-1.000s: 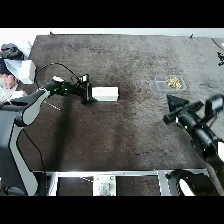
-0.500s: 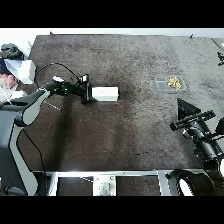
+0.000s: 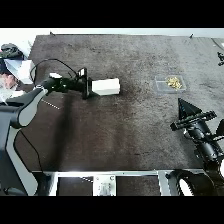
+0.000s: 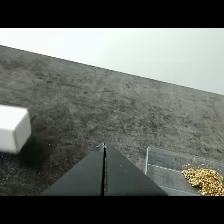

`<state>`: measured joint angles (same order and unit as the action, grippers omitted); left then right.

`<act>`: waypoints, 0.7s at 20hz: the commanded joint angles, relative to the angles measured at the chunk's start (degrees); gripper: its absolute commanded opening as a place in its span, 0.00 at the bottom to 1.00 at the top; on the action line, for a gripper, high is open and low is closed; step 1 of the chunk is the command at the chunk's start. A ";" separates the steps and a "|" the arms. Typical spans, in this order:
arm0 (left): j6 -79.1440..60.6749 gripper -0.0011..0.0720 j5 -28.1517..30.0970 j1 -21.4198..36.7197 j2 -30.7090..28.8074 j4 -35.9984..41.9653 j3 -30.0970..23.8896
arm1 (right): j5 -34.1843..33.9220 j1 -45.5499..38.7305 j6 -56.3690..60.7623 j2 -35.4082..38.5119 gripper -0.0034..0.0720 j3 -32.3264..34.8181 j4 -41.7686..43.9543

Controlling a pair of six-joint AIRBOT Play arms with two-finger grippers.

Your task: Fold the box and place the chain.

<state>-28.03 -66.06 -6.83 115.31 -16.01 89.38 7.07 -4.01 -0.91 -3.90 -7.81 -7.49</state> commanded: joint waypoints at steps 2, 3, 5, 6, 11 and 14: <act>11.47 0.03 14.25 3.72 -7.28 2.78 0.09 | 0.00 0.02 0.02 0.02 0.02 0.02 0.00; 15.85 0.03 19.02 5.42 -8.98 2.75 0.09 | 0.00 0.02 0.02 0.02 0.02 0.02 0.00; 25.73 0.03 28.92 8.57 -11.32 2.51 0.02 | 0.00 0.02 0.02 0.02 0.02 0.02 0.00; 31.08 0.03 33.66 10.25 -11.67 1.40 0.00 | -0.02 0.02 0.02 0.02 0.02 0.02 0.00; 54.40 0.02 47.84 16.00 -11.67 -6.56 -6.21 | 0.00 0.02 0.02 0.02 0.02 0.02 0.00; 54.58 0.02 53.92 16.11 -11.65 -10.27 -10.16 | -0.02 0.02 0.02 0.02 0.02 0.02 0.00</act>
<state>20.45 -20.71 7.99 103.85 -21.80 82.48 7.05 -4.01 -0.89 -3.90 -7.81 -7.49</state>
